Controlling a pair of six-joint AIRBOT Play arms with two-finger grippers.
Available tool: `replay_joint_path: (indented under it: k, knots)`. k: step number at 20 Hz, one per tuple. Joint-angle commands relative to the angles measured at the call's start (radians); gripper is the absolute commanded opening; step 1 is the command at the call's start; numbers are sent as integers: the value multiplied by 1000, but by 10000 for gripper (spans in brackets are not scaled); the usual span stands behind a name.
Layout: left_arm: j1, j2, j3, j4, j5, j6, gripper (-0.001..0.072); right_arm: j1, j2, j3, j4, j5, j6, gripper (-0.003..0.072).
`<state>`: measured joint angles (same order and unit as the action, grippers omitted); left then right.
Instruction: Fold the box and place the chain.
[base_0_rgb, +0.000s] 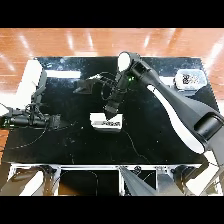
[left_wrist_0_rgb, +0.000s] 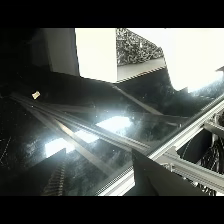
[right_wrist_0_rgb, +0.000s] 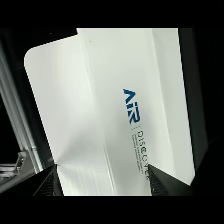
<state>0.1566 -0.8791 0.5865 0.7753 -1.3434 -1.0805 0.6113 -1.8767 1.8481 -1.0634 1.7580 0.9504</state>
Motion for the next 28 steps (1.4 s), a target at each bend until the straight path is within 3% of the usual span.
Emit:
replay_joint_path:
  k: [1, 11, 13, 20, 24, 28]
  knots:
    - [-6, 0, 1, 1, 0, 0, 511, 18, 6, -4, -77, -16, 0, 684]
    - [-34, 0, 1, 1, 11, 0, 511, 21, 6, -4, -98, -42, -16, 679]
    - [-34, 0, 1, 1, 16, 0, 511, 21, 6, -4, -98, -39, -22, 497]
    - [-34, 0, 1, 1, 22, 0, 511, 23, 6, -4, -101, -43, -24, 497]
    - [-34, 0, 1, 2, 33, 0, 511, 60, 6, -5, -229, -57, -27, 497]
    - [-34, 0, 1, 2, 33, 0, 511, 81, 6, -5, -229, -87, -26, 497]
